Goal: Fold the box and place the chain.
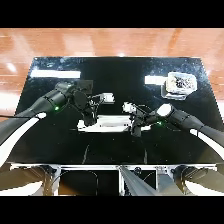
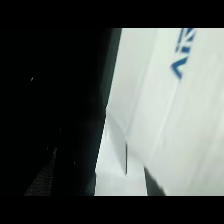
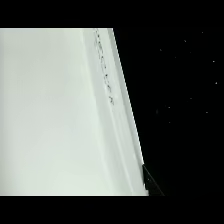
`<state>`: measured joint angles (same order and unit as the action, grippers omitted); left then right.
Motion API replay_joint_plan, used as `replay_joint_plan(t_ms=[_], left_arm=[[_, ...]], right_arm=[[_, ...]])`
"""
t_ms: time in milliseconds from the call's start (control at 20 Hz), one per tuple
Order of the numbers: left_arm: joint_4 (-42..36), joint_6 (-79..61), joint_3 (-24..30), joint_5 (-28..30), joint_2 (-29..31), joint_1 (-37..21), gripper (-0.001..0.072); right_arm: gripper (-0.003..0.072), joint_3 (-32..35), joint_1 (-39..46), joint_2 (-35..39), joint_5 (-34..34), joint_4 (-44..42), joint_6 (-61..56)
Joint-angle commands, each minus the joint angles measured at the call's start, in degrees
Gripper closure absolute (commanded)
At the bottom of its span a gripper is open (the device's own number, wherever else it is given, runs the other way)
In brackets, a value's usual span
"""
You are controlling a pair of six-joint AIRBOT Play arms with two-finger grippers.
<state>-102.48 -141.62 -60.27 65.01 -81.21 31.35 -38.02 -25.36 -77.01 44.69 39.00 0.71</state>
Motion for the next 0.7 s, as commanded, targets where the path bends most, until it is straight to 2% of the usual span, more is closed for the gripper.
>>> replay_joint_plan(t_ms=[0, 100, 150, 200, 300, 450, 650], left_arm=[[5.1, 7.9, -1.0, 5.3, 2.6, -0.7, 0.0078], [5.2, 13.0, -1.0, 10.5, 3.5, -2.0, 0.0114], [5.1, 15.7, -1.0, 13.4, 3.6, -2.8, 0.0181], [5.1, 18.1, -1.0, 16.5, 3.6, -3.5, 0.0328], [4.0, 20.5, -1.0, 19.5, 4.0, -4.6, 0.0695], [-1.6, 20.6, 1.7, 15.2, 7.7, -4.4, 0.0693], [-9.0, 20.6, 12.7, 1.5, 19.3, -4.2, 0.0694]], right_arm=[[0.0234, 0.0, 0.0, 0.0, 0.0, 0.0, -0.4], [0.0234, 0.0, 0.0, 0.0, 0.0, 0.1, -0.3], [0.0234, 0.0, 0.0, 0.0, 0.0, 0.1, -0.3], [0.0234, 0.0, 0.0, 0.0, 0.0, 0.0, -0.3], [0.0234, 0.0, 0.0, 0.0, 0.0, 0.0, -0.6], [0.0234, 0.0, 0.0, 0.0, 0.0, 0.1, -1.2], [0.0234, 0.0, 0.0, 0.0, -0.1, 0.0, -1.4]])
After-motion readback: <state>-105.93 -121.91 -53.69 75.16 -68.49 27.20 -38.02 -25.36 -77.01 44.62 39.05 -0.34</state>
